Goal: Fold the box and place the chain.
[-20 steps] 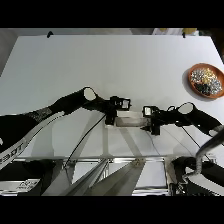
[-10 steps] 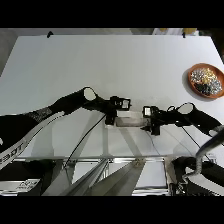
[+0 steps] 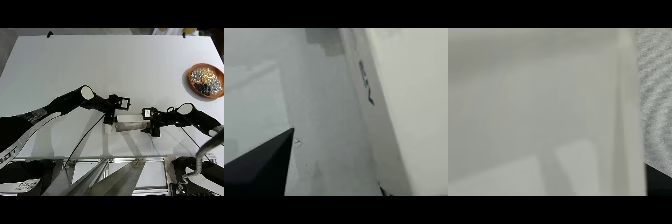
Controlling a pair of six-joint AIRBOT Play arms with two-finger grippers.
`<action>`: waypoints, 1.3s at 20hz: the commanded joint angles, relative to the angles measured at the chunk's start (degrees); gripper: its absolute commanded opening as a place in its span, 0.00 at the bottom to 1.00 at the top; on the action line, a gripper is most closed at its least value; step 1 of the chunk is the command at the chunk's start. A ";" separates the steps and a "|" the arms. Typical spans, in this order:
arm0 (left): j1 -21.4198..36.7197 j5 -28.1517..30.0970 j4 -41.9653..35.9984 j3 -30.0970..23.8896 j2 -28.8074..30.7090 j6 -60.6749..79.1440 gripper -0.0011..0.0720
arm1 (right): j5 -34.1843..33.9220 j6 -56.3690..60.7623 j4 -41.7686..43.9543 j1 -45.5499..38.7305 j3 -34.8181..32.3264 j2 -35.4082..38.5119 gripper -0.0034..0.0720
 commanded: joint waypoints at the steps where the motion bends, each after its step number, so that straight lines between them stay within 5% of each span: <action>1: 0.13 0.57 0.59 0.02 1.44 -2.84 0.92 | 0.33 0.07 0.15 0.00 0.00 0.04 0.60; 7: 1.97 0.26 7.65 0.02 4.33 -11.89 0.92 | 0.31 0.07 0.15 0.00 0.00 0.07 0.60; 16: 3.67 -5.77 14.45 0.02 16.90 -22.18 0.85 | 0.31 0.09 0.15 0.00 0.00 0.04 0.60; 17: 3.67 -6.71 14.53 0.02 17.90 -23.89 0.71 | 0.31 0.09 0.15 -0.02 0.00 0.04 0.60; 20: 3.50 -13.20 18.05 0.02 20.00 -25.57 0.04 | 0.33 0.07 0.15 0.00 0.00 0.07 0.60; 23: 3.48 -21.35 19.45 0.00 20.09 -29.03 0.02 | 0.33 0.07 0.15 -0.02 0.00 0.07 0.60; 26: 3.02 -23.52 19.69 0.00 20.06 -34.71 0.02 | 0.33 0.09 0.15 0.00 0.00 0.07 0.60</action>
